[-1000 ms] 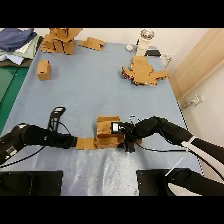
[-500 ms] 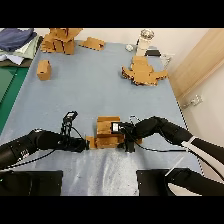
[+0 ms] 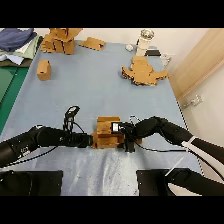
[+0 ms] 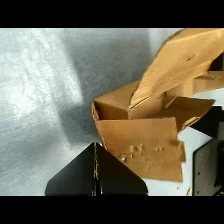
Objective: Fold the box.
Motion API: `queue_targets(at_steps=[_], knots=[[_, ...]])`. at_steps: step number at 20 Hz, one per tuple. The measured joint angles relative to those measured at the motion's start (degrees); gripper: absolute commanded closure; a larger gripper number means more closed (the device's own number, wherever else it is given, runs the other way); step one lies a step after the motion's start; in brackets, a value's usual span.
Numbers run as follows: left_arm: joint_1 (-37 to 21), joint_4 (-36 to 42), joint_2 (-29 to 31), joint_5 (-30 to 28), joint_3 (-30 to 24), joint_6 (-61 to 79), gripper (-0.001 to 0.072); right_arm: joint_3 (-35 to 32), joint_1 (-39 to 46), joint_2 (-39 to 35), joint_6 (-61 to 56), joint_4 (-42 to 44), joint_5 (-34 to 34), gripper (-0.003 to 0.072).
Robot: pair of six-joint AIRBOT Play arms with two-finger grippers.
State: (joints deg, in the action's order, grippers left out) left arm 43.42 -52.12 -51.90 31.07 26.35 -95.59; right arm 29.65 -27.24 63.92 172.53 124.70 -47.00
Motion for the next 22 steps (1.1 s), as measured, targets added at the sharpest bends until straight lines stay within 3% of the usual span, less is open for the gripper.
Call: queue_targets(at_steps=[1, 16, 18, 22], knots=[[-0.24, -0.02, 0.02, 0.20, 0.24, -0.07, 0.0344, 0.00, 0.00, 0.00, 0.00, -0.02, -0.09, 0.0213], [-3.43, 2.93, -0.04, 3.65, 3.48, 0.63, 0.0344, 0.00, 0.00, 0.00, 0.00, -0.02, -0.02, 0.0213], [-2.67, 3.87, -0.35, 3.63, 3.58, 1.53, 0.0155, 0.00, 0.00, 0.00, 0.00, 0.00, 0.00, 0.0214], [-1.90, 4.85, -1.40, 2.64, 3.65, 2.25, 0.0150, 0.00, 0.00, 0.00, 0.00, 0.00, 0.00, 0.0213]])
